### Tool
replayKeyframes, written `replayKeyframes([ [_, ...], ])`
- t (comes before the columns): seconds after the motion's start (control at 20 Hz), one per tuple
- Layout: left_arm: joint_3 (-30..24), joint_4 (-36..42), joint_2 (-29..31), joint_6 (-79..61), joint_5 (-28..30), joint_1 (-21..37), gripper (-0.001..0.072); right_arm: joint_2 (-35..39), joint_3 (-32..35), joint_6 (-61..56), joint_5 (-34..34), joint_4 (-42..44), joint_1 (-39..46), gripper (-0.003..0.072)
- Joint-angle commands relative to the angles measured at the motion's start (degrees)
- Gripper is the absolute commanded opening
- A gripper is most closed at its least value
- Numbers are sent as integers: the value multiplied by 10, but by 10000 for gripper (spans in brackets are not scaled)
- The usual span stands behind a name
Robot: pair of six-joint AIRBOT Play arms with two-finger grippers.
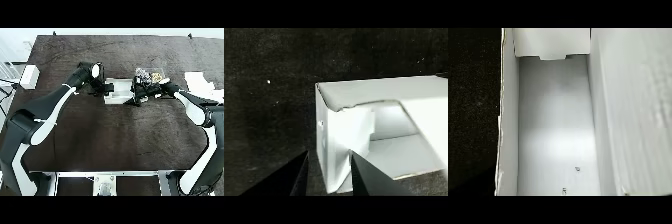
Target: Fold the box and place the chain.
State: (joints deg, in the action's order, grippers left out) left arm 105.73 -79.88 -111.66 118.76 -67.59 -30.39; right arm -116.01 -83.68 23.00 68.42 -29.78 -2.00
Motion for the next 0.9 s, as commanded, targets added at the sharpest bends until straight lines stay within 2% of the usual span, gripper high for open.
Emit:
replayKeyframes([
  [0.0,27,-20,-17,12,-22,-6,312,0,0,0,0,0,-1,435],
  [0.3,97,-47,-52,29,-78,-22,312,0,0,0,0,0,-1,436],
  [0.45,101,-55,-60,54,-99,-22,311,0,0,0,0,0,-1,435],
  [0.85,105,-65,-69,57,-87,-22,311,0,0,0,0,0,-1,435],
])
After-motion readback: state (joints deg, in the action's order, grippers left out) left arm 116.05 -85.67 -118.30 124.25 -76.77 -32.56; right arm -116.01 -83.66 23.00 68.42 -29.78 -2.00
